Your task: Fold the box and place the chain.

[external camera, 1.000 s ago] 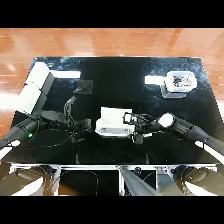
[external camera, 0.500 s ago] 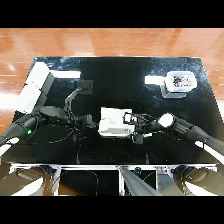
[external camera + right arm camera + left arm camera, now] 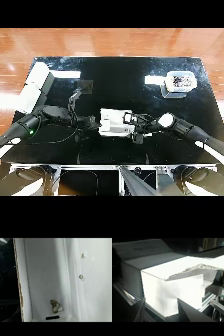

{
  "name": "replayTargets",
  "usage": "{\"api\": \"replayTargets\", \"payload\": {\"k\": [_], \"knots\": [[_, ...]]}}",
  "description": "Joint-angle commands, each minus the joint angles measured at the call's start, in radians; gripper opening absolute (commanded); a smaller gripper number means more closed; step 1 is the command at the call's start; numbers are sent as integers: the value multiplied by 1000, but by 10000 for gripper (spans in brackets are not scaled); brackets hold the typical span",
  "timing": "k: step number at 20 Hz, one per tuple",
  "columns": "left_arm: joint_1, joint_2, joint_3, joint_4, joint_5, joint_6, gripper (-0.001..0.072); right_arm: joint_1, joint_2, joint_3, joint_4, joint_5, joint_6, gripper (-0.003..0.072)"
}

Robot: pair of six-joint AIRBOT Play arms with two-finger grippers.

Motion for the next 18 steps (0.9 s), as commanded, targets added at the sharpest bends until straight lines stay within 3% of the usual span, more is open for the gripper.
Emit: {"api": "replayTargets", "payload": {"k": [1, 7, 13, 18], "knots": [[-5, 0, 5, 1, 11, 2, 503, 0, 0, 0, 0, 2, 0, 455], [-60, 0, 5, 2, -29, 2, 502, 0, 0, 0, 0, 2, 0, 455], [-166, -2, 17, 26, -203, -2, 496, 0, 0, 0, 0, 2, 0, 455], [-191, -29, 26, 59, -217, -29, 496, 0, 0, 0, 1, 6, 0, 455]]}}
